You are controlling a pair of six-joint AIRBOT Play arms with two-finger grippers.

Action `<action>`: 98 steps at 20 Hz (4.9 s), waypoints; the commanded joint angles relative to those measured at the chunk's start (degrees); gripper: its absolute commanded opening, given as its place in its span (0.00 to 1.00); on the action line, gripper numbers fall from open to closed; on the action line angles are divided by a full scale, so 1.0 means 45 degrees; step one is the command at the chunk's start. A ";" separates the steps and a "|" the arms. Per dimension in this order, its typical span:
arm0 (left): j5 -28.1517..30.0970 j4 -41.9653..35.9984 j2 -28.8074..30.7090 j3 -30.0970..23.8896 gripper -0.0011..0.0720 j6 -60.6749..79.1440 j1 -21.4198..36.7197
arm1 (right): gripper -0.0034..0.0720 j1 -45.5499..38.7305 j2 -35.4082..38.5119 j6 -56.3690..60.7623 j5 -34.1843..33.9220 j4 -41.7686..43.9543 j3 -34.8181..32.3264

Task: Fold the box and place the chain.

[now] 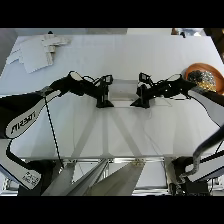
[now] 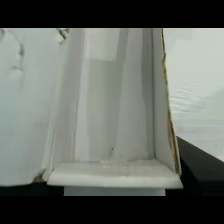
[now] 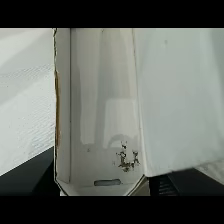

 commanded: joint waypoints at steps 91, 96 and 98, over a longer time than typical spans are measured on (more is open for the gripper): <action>0.0141 0.0301 0.0000 0.0010 0.39 -0.0117 -0.0107 | 0.06 0.0131 0.8840 0.8330 0.0724 -0.5421 0.0000; 0.0141 0.0301 0.0000 0.0015 0.39 -0.0112 -0.0112 | 0.06 0.0131 0.9194 0.9063 0.0495 -0.6776 -0.0544; 0.0141 0.0301 0.0000 0.0015 0.39 -0.0117 -0.0112 | 0.06 0.0282 0.9340 0.8947 -0.0860 -0.6674 -0.2059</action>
